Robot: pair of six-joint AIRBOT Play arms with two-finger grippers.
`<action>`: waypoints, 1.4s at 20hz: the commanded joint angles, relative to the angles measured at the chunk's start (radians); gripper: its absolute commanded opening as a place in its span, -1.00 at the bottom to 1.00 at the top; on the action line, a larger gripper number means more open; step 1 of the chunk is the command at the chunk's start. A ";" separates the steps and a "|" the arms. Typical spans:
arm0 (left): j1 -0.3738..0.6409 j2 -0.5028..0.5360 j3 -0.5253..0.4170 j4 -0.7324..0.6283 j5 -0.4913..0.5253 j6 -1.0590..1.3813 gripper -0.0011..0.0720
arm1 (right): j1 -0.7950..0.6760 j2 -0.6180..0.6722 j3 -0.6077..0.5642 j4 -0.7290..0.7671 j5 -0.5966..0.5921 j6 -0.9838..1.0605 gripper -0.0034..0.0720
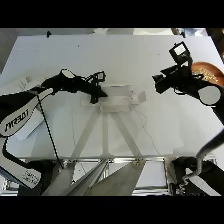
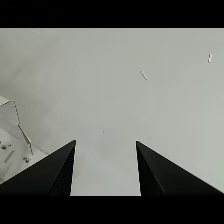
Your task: Fold the box and place the chain.
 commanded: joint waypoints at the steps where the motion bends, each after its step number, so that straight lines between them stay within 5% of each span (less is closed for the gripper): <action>1: 0.000 -0.001 0.001 0.000 0.008 -0.001 -0.94 | 0.000 0.001 0.001 0.000 -0.001 0.000 0.20; 5: -0.001 -0.001 0.001 0.000 0.007 -0.001 -0.94 | 0.000 0.001 0.001 0.009 -0.008 -0.001 0.23; 7: -0.001 -0.001 0.001 0.000 0.007 -0.001 -0.94 | 0.000 0.001 0.002 0.008 -0.029 -0.030 0.71; 9: -0.001 -0.001 0.001 0.000 0.007 -0.001 -0.94 | 0.011 0.011 0.005 0.022 -0.036 -0.116 0.80; 14: -0.001 -0.001 0.001 -0.002 0.007 -0.001 -0.94 | 0.131 0.101 0.032 0.031 0.099 -0.256 0.80; 21: -0.001 -0.001 0.001 -0.002 0.007 -0.001 -0.94 | 0.351 0.269 0.043 0.031 0.447 -0.274 0.80; 28: -0.001 -0.001 0.001 -0.002 0.007 -0.001 -0.94 | 0.387 0.312 0.020 -0.008 0.414 -0.197 0.82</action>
